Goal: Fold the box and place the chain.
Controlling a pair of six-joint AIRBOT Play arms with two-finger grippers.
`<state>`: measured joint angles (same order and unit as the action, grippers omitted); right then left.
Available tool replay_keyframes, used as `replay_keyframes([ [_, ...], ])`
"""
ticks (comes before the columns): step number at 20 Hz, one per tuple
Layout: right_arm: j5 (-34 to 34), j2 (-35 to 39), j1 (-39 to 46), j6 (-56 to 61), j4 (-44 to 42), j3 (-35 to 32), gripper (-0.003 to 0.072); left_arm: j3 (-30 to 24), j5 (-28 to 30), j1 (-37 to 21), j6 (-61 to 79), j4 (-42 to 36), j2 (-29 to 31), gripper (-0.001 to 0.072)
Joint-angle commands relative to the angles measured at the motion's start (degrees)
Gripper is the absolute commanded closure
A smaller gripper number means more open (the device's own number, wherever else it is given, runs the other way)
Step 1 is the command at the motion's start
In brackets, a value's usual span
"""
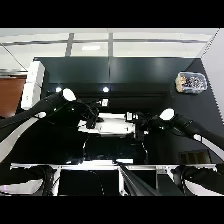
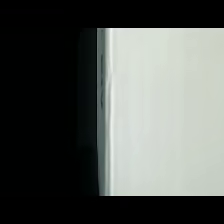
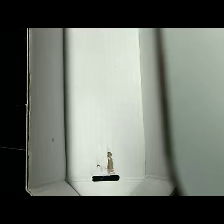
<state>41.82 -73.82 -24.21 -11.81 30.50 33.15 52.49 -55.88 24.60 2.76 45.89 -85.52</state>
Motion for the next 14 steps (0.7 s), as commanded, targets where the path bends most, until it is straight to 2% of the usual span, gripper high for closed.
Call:
replay_keyframes([
  [1,-0.28,-0.15,0.04,0.24,-0.02,0.04,-0.002,0.0,-0.09,0.0,0.04,0.11,0.0,0.0684],
  [3,-0.28,-0.17,0.04,0.24,-0.02,0.04,-0.0004,0.0,-0.09,0.0,0.04,0.11,0.0,0.0684],
  [4,-0.28,-0.17,0.04,0.24,-0.02,0.04,0.0067,0.0,-0.09,0.0,0.04,0.11,0.0,0.0684],
  [12,-0.28,-0.2,0.02,0.24,0.0,0.04,0.0076,0.0,-0.09,0.0,0.04,0.11,0.0,0.0684],
  [13,-0.28,-0.2,0.02,0.22,0.0,0.04,0.0133,0.0,-0.09,0.0,0.04,0.11,0.0,0.0684],
  [14,-0.31,-0.2,-0.11,0.24,0.02,0.04,0.0132,0.0,-0.09,0.0,0.04,0.11,0.0,0.0684],
])
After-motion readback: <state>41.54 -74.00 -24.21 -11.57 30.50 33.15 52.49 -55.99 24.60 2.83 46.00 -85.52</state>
